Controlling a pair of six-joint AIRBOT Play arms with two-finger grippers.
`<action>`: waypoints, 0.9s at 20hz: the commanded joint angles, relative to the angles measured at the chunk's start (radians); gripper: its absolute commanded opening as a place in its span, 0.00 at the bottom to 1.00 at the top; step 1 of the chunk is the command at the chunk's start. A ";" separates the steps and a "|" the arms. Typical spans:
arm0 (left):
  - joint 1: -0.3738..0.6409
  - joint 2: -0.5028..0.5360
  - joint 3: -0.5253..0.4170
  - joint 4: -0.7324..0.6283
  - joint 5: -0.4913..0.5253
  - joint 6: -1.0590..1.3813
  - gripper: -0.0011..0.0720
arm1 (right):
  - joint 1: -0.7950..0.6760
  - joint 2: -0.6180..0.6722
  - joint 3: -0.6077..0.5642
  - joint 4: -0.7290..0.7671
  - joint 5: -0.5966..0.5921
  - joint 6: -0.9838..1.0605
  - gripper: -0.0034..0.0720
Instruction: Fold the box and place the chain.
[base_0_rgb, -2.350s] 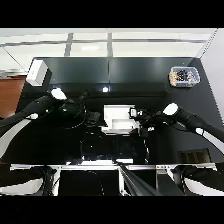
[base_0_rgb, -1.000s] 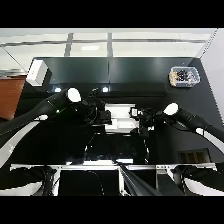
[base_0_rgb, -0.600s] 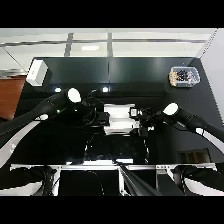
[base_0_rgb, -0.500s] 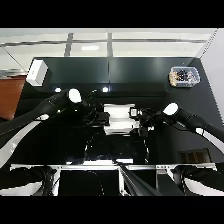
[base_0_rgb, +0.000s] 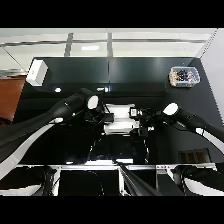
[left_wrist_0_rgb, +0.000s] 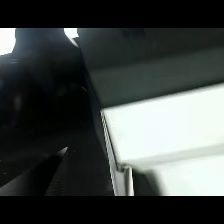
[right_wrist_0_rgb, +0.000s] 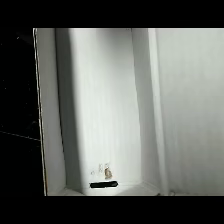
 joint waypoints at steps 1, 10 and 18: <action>-0.054 -0.039 0.072 0.092 -0.054 -0.153 0.55 | 0.000 0.000 0.000 0.000 0.000 0.000 0.07; -0.094 -0.083 0.090 0.108 -0.095 -0.289 0.49 | 0.000 0.000 0.000 0.000 0.000 0.000 0.07; -0.096 -0.113 0.091 0.087 -0.105 -0.293 0.48 | 0.000 0.000 0.000 0.000 0.000 0.000 0.07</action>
